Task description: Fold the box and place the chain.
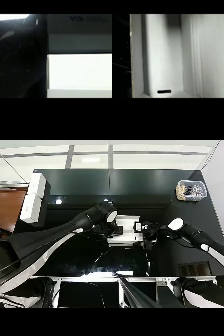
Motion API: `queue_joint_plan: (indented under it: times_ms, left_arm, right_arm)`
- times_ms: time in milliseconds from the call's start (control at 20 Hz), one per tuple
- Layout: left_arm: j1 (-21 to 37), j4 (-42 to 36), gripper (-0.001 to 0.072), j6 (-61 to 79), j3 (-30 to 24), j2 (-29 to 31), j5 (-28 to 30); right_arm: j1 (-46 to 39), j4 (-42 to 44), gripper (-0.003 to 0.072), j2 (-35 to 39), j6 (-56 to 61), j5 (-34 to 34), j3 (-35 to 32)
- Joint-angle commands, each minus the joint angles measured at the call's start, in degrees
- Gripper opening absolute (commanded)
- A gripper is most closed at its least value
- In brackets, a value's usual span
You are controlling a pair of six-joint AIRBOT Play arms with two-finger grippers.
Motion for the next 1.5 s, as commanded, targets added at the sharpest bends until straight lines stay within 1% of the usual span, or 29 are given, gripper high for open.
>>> queue_joint_plan:
  times_ms: [0,50,100,200,250,300,350,450,900,950,1000,1050,1200,1350,1450]
  left_arm:
    - [0.0,0.4,0.0195,-0.7,0.1,0.0,-0.2]
    - [0.0,0.4,0.0387,-1.1,0.1,0.0,0.0]
    - [0.0,0.4,0.0482,-1.1,0.1,0.0,-0.1]
    - [0.0,0.3,0.048,-1.1,0.1,0.0,-0.1]
    - [0.0,0.3,0.0447,-1.3,0.1,0.0,-0.1]
    - [0.0,0.3,0.0337,-1.6,0.1,0.0,-0.1]
    - [0.0,0.3,0.0196,-1.9,0.1,0.0,0.1]
    - [0.0,0.3,0.0024,-2.1,0.1,0.0,0.6]
    - [0.0,1.4,0.0024,-2.1,0.1,0.0,0.6]
    - [0.0,1.5,0.0024,-2.1,0.1,0.0,0.5]
    - [0.0,1.4,0.0024,-2.1,0.1,0.0,0.5]
    - [0.0,1.4,0.0024,-2.1,0.1,0.0,0.5]
    - [0.0,1.4,0.0024,-2.1,0.1,0.0,0.5]
    - [0.0,1.4,0.0025,-2.1,0.1,0.0,-0.1]
    - [0.0,1.4,0.0025,-2.1,0.1,0.0,0.0]
  right_arm:
    - [0.0,-0.1,0.0429,0.0,0.0,0.0,0.0]
    - [0.0,-0.1,0.0429,0.0,0.0,0.0,0.0]
    - [0.0,-0.1,0.0429,0.0,0.0,0.0,0.0]
    - [0.0,-0.1,0.0428,0.0,0.0,0.0,0.0]
    - [0.0,-0.1,0.0429,0.0,0.0,0.0,0.0]
    - [0.0,-0.1,0.0429,0.0,0.0,0.0,0.0]
    - [0.0,-0.1,0.0429,0.0,0.0,0.0,0.0]
    - [0.0,-0.1,0.0429,0.0,0.0,0.0,0.0]
    - [0.0,-0.1,0.043,0.3,0.1,1.8,0.0]
    - [0.0,0.0,0.0435,0.5,1.5,1.9,0.0]
    - [0.0,0.1,0.057,0.9,3.5,1.9,0.0]
    - [0.0,0.0,0.0683,1.4,5.3,1.9,0.0]
    - [-0.3,-1.3,0.0683,4.7,7.5,1.9,0.0]
    - [-1.0,-6.2,0.0682,9.6,7.5,1.9,0.0]
    - [-1.0,-7.6,0.0682,10.9,7.4,1.9,0.0]
